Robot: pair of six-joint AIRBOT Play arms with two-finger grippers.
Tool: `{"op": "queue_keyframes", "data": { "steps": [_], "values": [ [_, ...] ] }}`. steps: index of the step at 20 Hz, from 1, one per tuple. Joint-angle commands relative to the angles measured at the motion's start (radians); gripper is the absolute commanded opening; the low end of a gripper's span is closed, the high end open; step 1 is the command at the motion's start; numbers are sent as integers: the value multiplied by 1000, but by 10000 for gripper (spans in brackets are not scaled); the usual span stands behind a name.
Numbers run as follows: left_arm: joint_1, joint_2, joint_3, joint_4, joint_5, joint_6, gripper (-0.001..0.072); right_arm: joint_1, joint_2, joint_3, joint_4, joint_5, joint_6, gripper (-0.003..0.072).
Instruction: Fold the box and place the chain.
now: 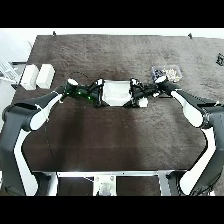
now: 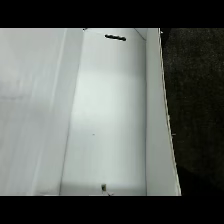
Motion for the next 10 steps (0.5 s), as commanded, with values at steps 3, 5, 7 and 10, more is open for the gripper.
{"op": "queue_keyframes", "data": {
  "steps": [3,5,7,10],
  "values": [
    [0,-1,0,2,-2,0,341,1,0,0,0,1,0,593],
    [0,-1,0,2,-2,0,341,1,0,0,0,1,0,593],
    [0,-1,0,3,0,-1,341,1,0,0,0,1,0,592],
    [0,-1,0,3,3,-2,342,1,0,0,0,1,0,593]
  ]
}}
